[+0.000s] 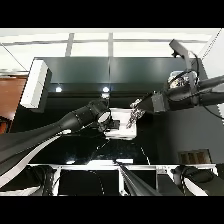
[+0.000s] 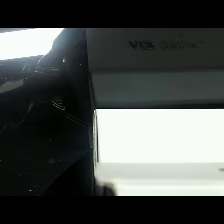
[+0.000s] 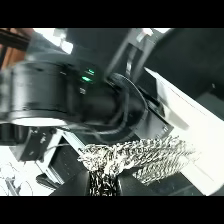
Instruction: Fold the box and place the chain.
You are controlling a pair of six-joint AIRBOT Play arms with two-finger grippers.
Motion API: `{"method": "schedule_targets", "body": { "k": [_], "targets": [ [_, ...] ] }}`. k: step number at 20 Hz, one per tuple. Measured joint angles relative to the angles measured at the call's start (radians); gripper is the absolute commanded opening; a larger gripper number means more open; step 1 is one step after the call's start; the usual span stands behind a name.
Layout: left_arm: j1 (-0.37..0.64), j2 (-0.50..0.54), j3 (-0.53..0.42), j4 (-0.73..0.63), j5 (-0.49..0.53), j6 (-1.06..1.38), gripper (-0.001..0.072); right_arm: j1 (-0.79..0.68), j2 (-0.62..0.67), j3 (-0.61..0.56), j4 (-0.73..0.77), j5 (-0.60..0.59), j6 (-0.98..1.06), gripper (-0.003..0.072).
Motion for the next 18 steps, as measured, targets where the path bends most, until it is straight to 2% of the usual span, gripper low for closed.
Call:
{"method": "schedule_targets", "body": {
  "k": [7, 11, 12, 13, 18],
  "targets": [
    [0.0, 0.0, 0.0, 0.0, 0.0, 0.0, 0.0024, 0.039, -0.029, -0.272, -0.008, -0.181, 0.0, 0.0014],
    [0.0, 0.0, 0.0, 0.0, 0.0, 0.0, 0.0024, 0.086, -0.062, -0.352, -0.022, -0.264, 0.0, 0.0015],
    [0.0, 0.0, 0.0, 0.0, 0.0, 0.0, 0.0024, 0.095, -0.065, -0.361, -0.024, -0.278, 0.0, 0.0026],
    [0.0, 0.0, 0.0, 0.0, 0.0, 0.0, 0.0024, 0.102, -0.068, -0.367, -0.031, -0.29, 0.0, 0.015],
    [0.0, 0.0, 0.0, 0.0, 0.0, 0.0, 0.0024, 0.072, -0.073, -0.366, -0.106, -0.304, 0.0, 0.0167]
  ]
}}
